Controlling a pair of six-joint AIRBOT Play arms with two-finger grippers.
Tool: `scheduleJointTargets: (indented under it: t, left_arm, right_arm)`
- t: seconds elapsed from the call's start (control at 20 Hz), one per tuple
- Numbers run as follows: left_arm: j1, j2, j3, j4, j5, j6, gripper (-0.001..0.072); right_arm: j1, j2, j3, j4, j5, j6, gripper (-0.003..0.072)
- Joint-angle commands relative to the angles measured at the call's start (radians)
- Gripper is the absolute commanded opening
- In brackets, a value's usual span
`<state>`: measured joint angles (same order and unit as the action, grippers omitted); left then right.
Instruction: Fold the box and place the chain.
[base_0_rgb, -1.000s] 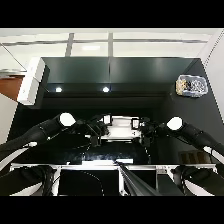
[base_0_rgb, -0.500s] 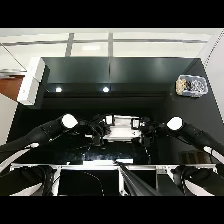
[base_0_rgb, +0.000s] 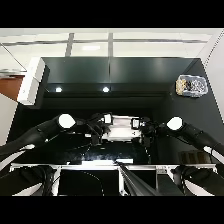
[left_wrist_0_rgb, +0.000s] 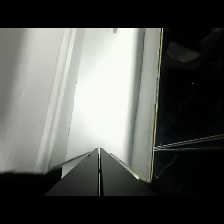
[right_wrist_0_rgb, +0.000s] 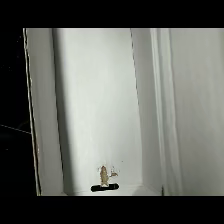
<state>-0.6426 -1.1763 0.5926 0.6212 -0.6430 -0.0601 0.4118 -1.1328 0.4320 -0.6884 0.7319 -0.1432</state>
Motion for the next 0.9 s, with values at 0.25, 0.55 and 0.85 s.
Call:
scheduleJointTargets:
  t: [0.25,0.55,0.85]
  left_arm:
    - [0.4,0.296,-0.003,0.225,-0.378,-0.652,0.0034]
    - [0.682,0.233,-0.08,0.329,-0.43,-1.212,0.0034]
    - [0.67,0.014,-0.21,-0.046,-0.417,-1.068,0.0034]
  right_arm:
    - [0.0,0.0,0.0,-0.001,0.0,0.0,0.0474]
    - [0.0,0.0,0.0,0.0,0.0,0.0,0.0474]
    - [0.0,0.0,0.0,0.0,0.0,0.0,0.0474]
